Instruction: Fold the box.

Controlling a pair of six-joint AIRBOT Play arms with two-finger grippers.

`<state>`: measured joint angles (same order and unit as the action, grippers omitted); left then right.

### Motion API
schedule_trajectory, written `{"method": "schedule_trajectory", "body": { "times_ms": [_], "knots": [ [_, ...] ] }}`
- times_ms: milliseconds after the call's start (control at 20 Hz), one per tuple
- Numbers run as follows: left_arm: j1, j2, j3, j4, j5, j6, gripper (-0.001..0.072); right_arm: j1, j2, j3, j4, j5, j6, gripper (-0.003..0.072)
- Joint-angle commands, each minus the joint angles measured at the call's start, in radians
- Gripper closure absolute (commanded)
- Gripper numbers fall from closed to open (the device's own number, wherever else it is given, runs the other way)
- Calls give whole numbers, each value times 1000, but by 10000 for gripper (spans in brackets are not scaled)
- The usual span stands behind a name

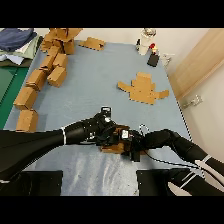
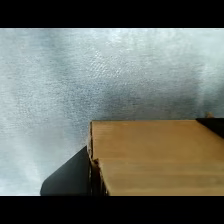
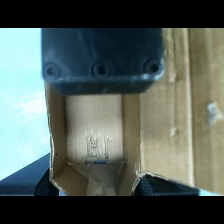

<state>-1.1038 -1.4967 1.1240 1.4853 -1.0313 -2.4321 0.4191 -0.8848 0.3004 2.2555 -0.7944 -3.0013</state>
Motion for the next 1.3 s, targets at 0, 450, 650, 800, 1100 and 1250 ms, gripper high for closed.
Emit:
{"method": "schedule_trajectory", "body": {
  "times_ms": [0,450,650,800,1100,1250],
  "knots": [
    [0,-1,2,-9,1,-12,699,1,1,0,0,0,-2,187],
    [-3,1,3,-42,0,9,697,1,1,0,0,0,-2,187],
    [-4,1,3,-69,0,42,367,1,1,-1,0,0,-2,187],
    [-4,2,12,-72,0,42,340,1,1,0,0,0,-2,187],
    [-4,3,52,-69,-30,69,339,1,1,-1,0,0,-2,187],
    [-3,2,54,-68,-53,68,340,1,1,0,0,0,-2,187]
  ]
}}
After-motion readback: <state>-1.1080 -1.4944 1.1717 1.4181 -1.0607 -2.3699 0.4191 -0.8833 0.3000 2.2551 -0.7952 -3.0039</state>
